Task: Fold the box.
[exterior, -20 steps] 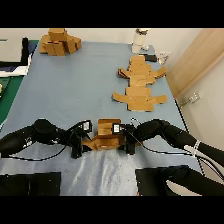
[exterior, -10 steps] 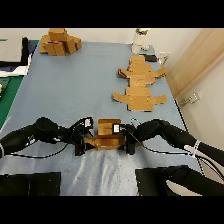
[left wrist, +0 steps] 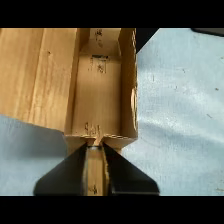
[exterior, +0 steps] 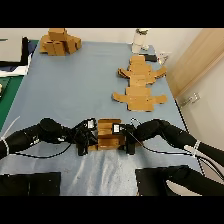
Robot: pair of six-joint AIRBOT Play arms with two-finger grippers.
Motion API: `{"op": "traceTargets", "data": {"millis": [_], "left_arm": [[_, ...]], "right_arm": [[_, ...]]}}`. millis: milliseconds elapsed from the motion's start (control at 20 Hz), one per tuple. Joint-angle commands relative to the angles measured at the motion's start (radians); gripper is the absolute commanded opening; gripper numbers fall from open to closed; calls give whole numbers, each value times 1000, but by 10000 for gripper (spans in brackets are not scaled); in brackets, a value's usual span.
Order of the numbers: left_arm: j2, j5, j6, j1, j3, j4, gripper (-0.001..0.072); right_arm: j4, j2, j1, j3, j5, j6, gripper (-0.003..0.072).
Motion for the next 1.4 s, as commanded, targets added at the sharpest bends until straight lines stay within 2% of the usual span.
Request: {"op": "traceTargets", "data": {"millis": [0, 100, 300, 350, 400, 800, 850, 900, 1050, 1150, 1200, 1250, 1300, 1350], "left_arm": [[-3, 18, 90, -27, 1, -90, 106], [-4, 35, 114, -38, 1, -139, 107], [-15, 34, 114, -38, 1, -137, 135], [-17, 33, 114, -38, 1, -138, 307], [-19, 30, 113, -38, 1, -138, 430], [-33, 19, 105, -38, 1, -135, 444], [-33, 23, 105, -38, 1, -134, 617], [-33, 34, 94, -38, 1, -132, 665], [-32, 33, 60, -35, 0, -117, 665], [-30, 40, 9, -35, 1, -98, 636], [-18, 48, -47, -35, 1, -64, 531], [4, 56, -109, -31, 1, -17, 154], [39, 60, -160, -23, 1, 59, 13], [81, 69, -254, -14, 1, 133, 13]], "right_arm": [[0, 0, 0, 0, -1, 0, 536], [0, 0, 0, 0, -1, 0, 536], [0, 0, 0, 1, -1, 0, 535], [0, 0, 0, 1, -1, 0, 535], [0, 0, 0, 1, -1, 0, 535], [0, 0, 0, 0, -1, 0, 536], [0, 0, 0, 1, -1, 0, 535], [0, 0, 0, 0, -1, 0, 536], [0, 0, 0, 1, -1, 0, 535], [0, 0, 0, 1, -1, 0, 536], [0, 0, 0, 1, -1, 0, 536], [0, 0, 0, 0, -1, 0, 536], [0, 0, 0, 1, -1, 0, 536], [0, 0, 0, 0, -1, 0, 536]]}}
